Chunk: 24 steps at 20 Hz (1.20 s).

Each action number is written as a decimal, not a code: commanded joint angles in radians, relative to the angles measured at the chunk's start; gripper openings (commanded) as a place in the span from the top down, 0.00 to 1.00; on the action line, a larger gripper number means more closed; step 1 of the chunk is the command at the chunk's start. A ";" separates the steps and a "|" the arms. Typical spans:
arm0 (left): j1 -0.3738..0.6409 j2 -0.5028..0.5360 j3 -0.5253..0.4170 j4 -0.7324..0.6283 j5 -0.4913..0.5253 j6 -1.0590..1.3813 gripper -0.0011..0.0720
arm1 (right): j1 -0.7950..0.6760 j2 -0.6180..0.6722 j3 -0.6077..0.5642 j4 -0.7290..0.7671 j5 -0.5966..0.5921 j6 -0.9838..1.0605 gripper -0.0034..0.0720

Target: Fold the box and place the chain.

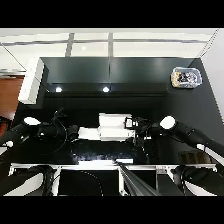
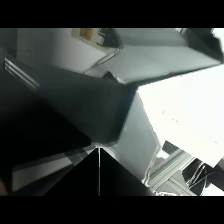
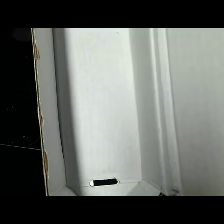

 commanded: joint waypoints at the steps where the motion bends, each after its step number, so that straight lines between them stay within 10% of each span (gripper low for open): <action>1: -0.061 -0.002 0.018 -0.015 0.033 0.027 0.95 | 0.000 0.000 0.001 0.000 0.000 0.000 0.30; 10: -0.171 -0.002 0.117 -0.035 0.050 0.072 0.89 | 0.000 0.000 0.001 0.000 0.000 0.000 0.30; 14: -0.171 -0.002 0.144 -0.034 0.023 0.072 0.03 | 0.000 0.000 0.000 0.000 0.000 0.000 0.30; 19: -0.210 -0.002 0.214 -0.029 -0.034 0.065 0.02 | 0.000 0.000 0.000 0.000 0.000 0.000 0.30; 24: -0.417 -0.002 0.270 0.097 0.167 -0.152 0.02 | 0.000 0.000 0.001 0.000 0.000 0.000 0.30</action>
